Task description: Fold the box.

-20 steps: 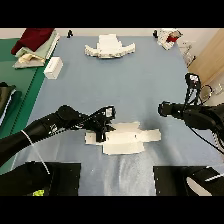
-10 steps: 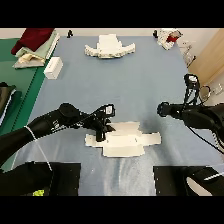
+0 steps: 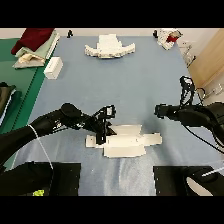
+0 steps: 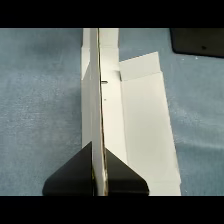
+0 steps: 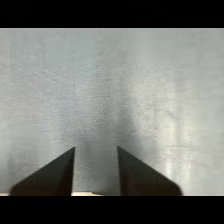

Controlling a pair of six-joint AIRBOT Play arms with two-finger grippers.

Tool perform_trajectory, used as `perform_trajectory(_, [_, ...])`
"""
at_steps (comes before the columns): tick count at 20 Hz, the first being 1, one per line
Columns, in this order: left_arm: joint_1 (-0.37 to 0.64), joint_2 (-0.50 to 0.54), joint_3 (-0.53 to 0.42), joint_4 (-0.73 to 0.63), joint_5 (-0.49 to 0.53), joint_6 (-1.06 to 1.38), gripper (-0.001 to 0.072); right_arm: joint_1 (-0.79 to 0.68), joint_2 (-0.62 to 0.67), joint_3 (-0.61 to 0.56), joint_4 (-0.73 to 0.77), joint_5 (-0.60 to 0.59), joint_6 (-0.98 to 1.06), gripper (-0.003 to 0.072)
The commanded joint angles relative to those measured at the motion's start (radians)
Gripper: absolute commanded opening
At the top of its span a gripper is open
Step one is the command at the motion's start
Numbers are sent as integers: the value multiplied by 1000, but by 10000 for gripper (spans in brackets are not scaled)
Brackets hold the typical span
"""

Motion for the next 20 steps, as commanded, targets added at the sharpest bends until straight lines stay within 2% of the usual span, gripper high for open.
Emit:
perform_trajectory(1, [0, -1, 1, 2, -3, 3, 15, 2, -3, 1, 61, -45, -16, 221])
perform_trajectory(3, [0, -1, 1, 2, -1, 3, 15, 2, -2, 1, 111, -103, -46, 202])
perform_trajectory(5, [0, -1, 1, 2, -1, 3, 15, 3, -2, 1, 186, -179, -108, 7])
perform_trajectory(6, [0, -1, 1, 2, -1, 3, 15, 9, -2, 1, 216, -216, -129, 2])
perform_trajectory(10, [0, -1, 1, 2, -1, 3, 15, 85, 23, 0, 272, -344, -142, 2])
perform_trajectory(13, [0, -1, 1, 2, -2, 3, 15, 209, 78, 0, 298, -413, -141, 2])
perform_trajectory(16, [0, -1, 1, 2, -1, 3, 16, 424, 143, -18, 301, -442, -139, 1])
perform_trajectory(19, [0, -1, 1, 2, -2, 3, 15, 687, 142, -41, 163, -429, -167, 10])
perform_trajectory(20, [0, -1, 1, 2, -2, 3, 15, 755, 125, -41, 111, -417, -213, 171])
